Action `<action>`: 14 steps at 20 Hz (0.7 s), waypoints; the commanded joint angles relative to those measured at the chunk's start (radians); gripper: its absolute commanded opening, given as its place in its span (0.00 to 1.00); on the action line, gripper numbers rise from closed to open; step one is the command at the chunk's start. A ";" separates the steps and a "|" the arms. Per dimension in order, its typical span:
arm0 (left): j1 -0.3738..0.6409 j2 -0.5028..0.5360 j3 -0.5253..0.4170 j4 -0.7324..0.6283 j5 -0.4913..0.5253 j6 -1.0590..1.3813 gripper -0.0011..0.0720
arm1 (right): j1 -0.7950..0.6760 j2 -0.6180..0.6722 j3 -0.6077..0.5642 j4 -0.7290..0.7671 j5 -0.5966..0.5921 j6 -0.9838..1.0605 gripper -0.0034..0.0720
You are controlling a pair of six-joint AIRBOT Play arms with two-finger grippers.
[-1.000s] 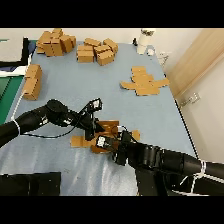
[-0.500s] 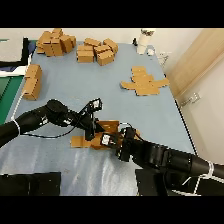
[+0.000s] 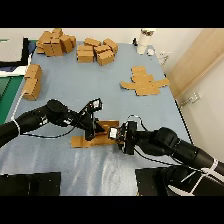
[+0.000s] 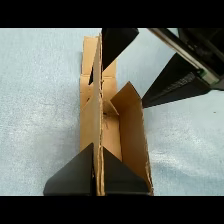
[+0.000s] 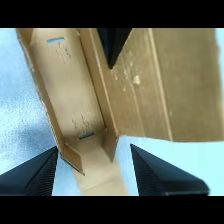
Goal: Fold the box.
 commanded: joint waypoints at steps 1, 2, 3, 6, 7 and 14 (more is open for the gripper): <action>0.000 0.000 0.000 0.000 0.000 0.000 0.03 | -0.153 -0.031 0.006 0.365 0.010 -0.455 1.00; 0.000 0.000 0.000 0.000 0.000 0.000 0.03 | -0.189 -0.061 0.023 0.417 -0.015 -0.521 1.00; 0.000 0.000 0.000 0.000 0.000 0.000 0.03 | -0.219 -0.098 0.043 0.457 -0.055 -0.575 1.00; 0.000 0.000 0.000 0.000 0.000 0.000 0.03 | -0.300 -0.231 0.121 0.564 -0.190 -0.719 1.00; 0.000 0.000 0.000 0.000 0.000 0.000 0.03 | -0.325 -0.265 0.138 0.597 -0.214 -0.745 1.00; 0.000 0.000 0.000 0.000 0.000 0.000 0.03 | -0.352 -0.337 0.154 0.622 -0.264 -0.740 1.00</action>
